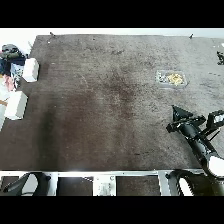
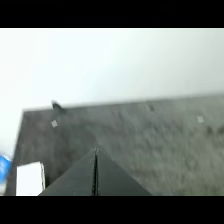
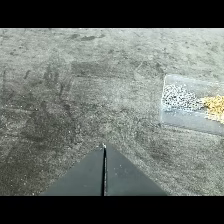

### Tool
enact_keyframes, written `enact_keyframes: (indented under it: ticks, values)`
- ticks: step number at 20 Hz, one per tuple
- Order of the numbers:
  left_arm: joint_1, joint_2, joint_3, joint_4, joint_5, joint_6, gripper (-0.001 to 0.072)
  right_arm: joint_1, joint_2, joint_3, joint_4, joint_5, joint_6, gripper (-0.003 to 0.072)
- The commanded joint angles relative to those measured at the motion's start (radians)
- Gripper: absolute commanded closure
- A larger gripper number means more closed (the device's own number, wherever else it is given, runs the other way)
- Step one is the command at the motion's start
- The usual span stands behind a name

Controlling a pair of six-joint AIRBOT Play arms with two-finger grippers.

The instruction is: Fold the box and place the chain.

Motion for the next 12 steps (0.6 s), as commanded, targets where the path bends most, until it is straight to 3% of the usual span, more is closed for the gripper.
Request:
enact_keyframes:
  ticks: [1, 7, 12]
  values:
    - [-0.204, 0.208, -0.159, -0.013, 0.348, 0.050, 0.0703, 0.000, 0.001, -0.001, 0.000, 0.000, 0.000, 0.0672]
    - [-0.481, 0.365, -0.417, -0.013, 0.584, 0.073, 0.0703, 0.000, 0.000, -0.001, 0.000, 0.000, 0.000, 0.0672]
    - [-0.562, 0.380, -0.526, -0.014, 0.681, 0.049, 0.0703, 0.000, 0.001, -0.001, 0.000, 0.000, 0.000, 0.0672]
